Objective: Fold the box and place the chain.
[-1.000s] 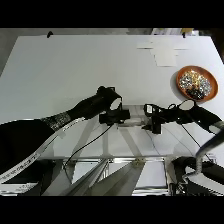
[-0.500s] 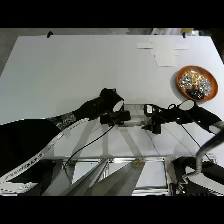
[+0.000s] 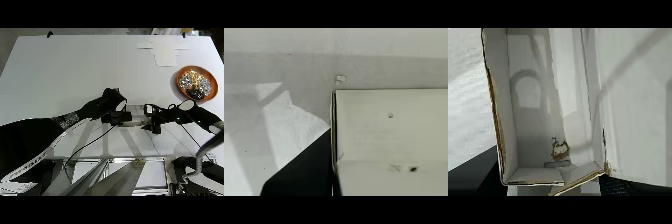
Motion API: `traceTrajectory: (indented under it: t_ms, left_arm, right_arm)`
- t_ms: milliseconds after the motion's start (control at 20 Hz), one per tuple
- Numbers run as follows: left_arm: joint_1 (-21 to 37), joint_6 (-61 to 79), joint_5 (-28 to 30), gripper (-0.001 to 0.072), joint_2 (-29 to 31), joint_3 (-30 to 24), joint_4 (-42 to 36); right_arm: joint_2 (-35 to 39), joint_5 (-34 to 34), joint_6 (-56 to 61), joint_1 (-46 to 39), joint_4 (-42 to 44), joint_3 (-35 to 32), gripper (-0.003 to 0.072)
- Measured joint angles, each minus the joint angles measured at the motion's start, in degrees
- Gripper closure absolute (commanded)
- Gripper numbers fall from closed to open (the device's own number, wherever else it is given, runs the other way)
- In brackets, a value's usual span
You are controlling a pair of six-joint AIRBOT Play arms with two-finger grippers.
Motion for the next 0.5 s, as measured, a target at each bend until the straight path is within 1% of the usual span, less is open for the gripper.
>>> traceTrajectory:
  t_ms: [450, 500]
  left_arm:
    - [-0.17, 0.17, -0.37, 0.0621, -0.83, 0.26, 0.00]
    - [-0.17, 0.20, -0.24, 0.0653, -0.85, 0.26, 0.00]
  right_arm:
    - [0.00, 0.02, 0.00, 0.00, 0.04, 0.00, 0.0283]
    - [0.00, 0.02, 0.00, 0.00, 0.04, 0.00, 0.0283]
